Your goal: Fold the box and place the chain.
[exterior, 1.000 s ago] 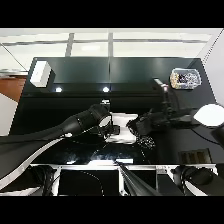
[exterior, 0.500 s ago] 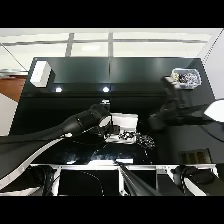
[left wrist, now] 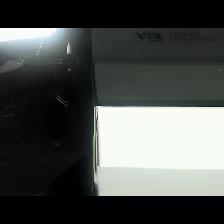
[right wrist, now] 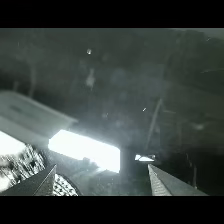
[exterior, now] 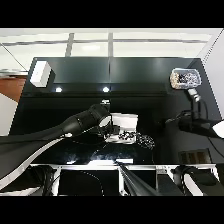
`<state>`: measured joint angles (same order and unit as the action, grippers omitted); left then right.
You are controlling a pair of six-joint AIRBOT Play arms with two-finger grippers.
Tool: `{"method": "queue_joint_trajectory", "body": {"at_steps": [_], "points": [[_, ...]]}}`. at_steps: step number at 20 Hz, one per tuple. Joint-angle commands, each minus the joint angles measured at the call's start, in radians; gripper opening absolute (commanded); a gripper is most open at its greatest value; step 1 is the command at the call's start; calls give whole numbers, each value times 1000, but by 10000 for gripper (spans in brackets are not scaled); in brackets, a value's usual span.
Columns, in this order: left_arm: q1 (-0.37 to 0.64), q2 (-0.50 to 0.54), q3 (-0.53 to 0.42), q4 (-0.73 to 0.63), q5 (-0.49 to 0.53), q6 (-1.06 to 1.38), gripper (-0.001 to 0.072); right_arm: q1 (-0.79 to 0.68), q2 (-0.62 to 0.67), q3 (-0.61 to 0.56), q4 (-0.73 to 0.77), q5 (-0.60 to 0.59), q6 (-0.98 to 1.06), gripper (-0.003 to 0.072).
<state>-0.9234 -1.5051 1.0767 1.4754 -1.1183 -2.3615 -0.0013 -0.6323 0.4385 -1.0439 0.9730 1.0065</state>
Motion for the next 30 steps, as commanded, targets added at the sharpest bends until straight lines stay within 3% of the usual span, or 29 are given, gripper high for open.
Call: {"method": "queue_joint_trajectory", "body": {"at_steps": [1, 3, 10, 16, 20, 30], "points": [[0, 0, 0, 0, -1, 0, 31, 80, 6, -85, 20, 9, -297, 706], [0, 0, 0, 0, -1, 0, 32, 149, 6, -99, 27, 50, -420, 705], [0, 0, 0, 0, -8, 0, 31, 335, -54, -136, 42, -5, -550, 705], [0, 0, 0, 0, -13, 0, 31, 343, -122, -136, 40, -46, -663, 705], [0, 0, 0, 0, -13, 0, 31, 343, -149, -135, 39, -182, -689, 706], [0, 0, 0, 0, -14, 0, 31, 343, -201, -135, 42, -145, -753, 697]]}}
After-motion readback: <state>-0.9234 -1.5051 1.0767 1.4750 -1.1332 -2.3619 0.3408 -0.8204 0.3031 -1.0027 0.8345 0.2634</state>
